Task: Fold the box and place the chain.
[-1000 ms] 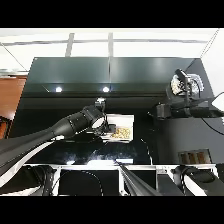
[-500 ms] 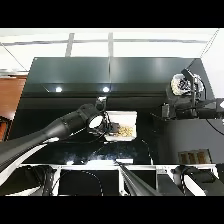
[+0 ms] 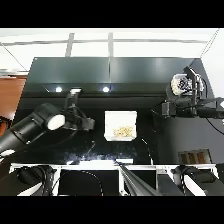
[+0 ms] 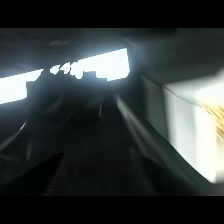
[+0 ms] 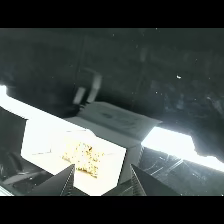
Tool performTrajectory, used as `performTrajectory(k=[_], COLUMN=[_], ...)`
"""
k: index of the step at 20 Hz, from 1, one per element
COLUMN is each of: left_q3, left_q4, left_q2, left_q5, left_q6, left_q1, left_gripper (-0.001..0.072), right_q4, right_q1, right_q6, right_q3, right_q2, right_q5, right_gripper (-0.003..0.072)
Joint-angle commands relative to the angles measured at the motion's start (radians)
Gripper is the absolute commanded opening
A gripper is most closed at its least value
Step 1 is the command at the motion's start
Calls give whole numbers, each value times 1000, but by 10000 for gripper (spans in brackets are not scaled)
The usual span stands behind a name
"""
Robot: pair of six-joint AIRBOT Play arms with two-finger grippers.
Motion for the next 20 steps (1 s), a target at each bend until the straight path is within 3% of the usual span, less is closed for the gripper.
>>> performTrajectory(k=[1, 3, 4, 7, 11, 13, 16, 20], left_q3=[-180, -212, -211, -211, -211, -203, -201, -175], left_q4=[-467, -811, -867, -813, -781, -779, -795, -967], left_q2=[31, 2, -15, -39, -41, -51, -126, -237], left_q5=[211, 106, 43, 6, 87, 122, 121, 51], left_q6=[482, 1124, 1292, 1556, 1970, 2057, 2121, 2304], left_q1=[244, 316, 321, 269, 156, 109, 129, 195], left_gripper=[579, 587, 711, 707, 707, 707, 708, 708], right_q4=[-1, -8, -20, -35, -35, -35, -35, -35], right_q1=[-1, -1, -1, -1, -1, -1, -1, -1], right_q6=[0, 0, 0, 0, 1, 1, 1, 1], right_q3=[0, 0, 0, 0, 0, 0, 0, 0], right_q2=[0, 0, 0, 0, 0, 0, 0, 0], right_q5=[-14, -19, -26, -41, -40, -39, -42, -43], right_gripper=[418, 418, 418, 418, 418, 418, 418, 418])
